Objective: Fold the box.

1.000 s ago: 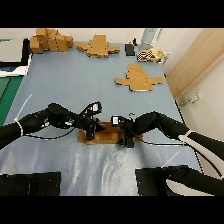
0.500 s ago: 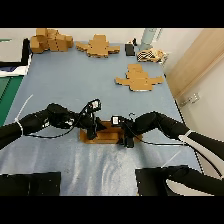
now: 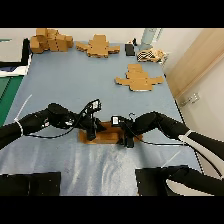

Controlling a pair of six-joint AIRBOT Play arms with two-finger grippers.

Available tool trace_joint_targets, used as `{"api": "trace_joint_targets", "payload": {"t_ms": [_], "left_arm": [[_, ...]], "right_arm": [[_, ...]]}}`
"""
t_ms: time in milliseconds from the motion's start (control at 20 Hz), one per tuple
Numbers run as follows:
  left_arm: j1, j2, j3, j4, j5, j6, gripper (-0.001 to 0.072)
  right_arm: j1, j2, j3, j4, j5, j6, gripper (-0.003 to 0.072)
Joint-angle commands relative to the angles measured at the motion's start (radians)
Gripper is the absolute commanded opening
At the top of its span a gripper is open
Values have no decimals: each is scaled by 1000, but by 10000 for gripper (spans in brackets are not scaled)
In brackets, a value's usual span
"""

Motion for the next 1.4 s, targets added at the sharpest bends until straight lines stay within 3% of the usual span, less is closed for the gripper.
{"api": "trace_joint_targets", "payload": {"t_ms": [0, 200, 300, 550, 750, 850, 950, 1050, 1100, 1200, 1350], "left_arm": [[2, 0, 0, 94, 6, -68, 17], [23, 0, 0, 106, 3, -70, 18], [26, 0, 0, 105, 10, -97, 357], [28, 36, 0, 126, 10, -175, 370], [61, 142, 0, 317, 4, -399, 370], [75, 214, 0, 436, -42, -646, 360], [74, 263, 0, 544, -166, -872, 13], [71, 267, 0, 510, -284, -1054, 14], [63, 267, 0, 460, -278, -1107, 14], [43, 254, 11, 344, -180, -1109, 14], [36, 142, 113, 314, -95, -1142, 14]], "right_arm": [[0, -1, 1, -3, 0, 1, 438], [0, -1, 1, -4, 0, 1, 438], [0, -1, 1, -4, 0, 1, 438], [0, -1, 1, -7, 0, 1, 438], [0, -1, 1, -7, 0, 1, 438], [0, -1, 1, -7, 0, 1, 439], [0, -1, 1, -7, 0, 1, 438], [0, -1, 1, -6, 0, 1, 438], [0, -1, 1, -6, 0, 1, 438], [0, -1, 1, -7, 0, 1, 438], [0, -1, 1, -6, -1, 1, 438]]}}
